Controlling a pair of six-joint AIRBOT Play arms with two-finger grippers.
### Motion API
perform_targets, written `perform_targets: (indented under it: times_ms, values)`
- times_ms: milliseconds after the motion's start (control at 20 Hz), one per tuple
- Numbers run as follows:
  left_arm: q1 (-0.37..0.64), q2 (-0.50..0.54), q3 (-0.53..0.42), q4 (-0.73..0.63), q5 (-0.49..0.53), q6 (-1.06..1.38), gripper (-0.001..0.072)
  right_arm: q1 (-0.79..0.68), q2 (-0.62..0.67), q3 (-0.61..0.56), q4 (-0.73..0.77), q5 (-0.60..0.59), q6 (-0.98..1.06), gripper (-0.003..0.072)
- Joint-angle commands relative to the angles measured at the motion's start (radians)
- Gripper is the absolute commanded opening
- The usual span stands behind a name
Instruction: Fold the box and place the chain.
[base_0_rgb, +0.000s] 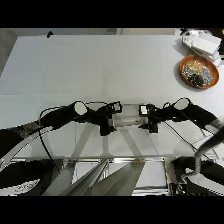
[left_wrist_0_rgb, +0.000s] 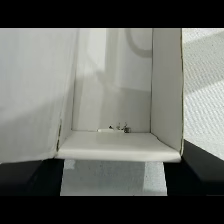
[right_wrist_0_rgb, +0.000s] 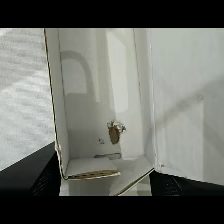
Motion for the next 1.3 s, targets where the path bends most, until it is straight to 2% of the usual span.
perform_targets:
  times_ms: [0,300,350,450,600,900,1100,1150,1250]
  values:
    - [0.000,0.000,-0.001,0.000,-0.010,0.000,0.0333,0.000,0.000,0.001,0.001,0.002,0.000,0.0318]
    - [0.000,0.000,-0.001,0.000,-0.010,0.000,0.0333,0.000,0.001,0.001,0.001,0.005,0.000,0.0318]
    - [0.000,0.000,-0.001,0.000,-0.010,0.000,0.0333,0.000,0.001,0.001,0.001,0.006,0.001,0.0340]
    - [0.000,0.000,-0.001,0.000,-0.010,0.000,0.0333,-0.001,0.001,0.001,0.003,0.002,0.031,0.0714]
    - [0.000,0.000,-0.001,0.000,-0.010,0.000,0.0333,-0.002,0.018,0.001,-0.043,0.013,0.134,0.0703]
    - [0.000,0.000,-0.001,0.000,-0.010,0.000,0.0333,-0.002,0.135,0.001,-0.327,0.055,0.372,0.0692]
    - [0.000,0.000,-0.001,0.000,-0.010,0.000,0.0333,-0.002,0.261,0.001,-0.438,0.059,0.462,0.0675]
    - [0.000,0.000,-0.001,0.000,-0.010,0.000,0.0333,-0.002,0.303,0.001,-0.453,0.062,0.488,0.0633]
    - [0.000,0.000,-0.001,0.000,-0.010,0.000,0.0333,-0.002,0.388,0.001,-0.453,0.089,0.555,0.0622]
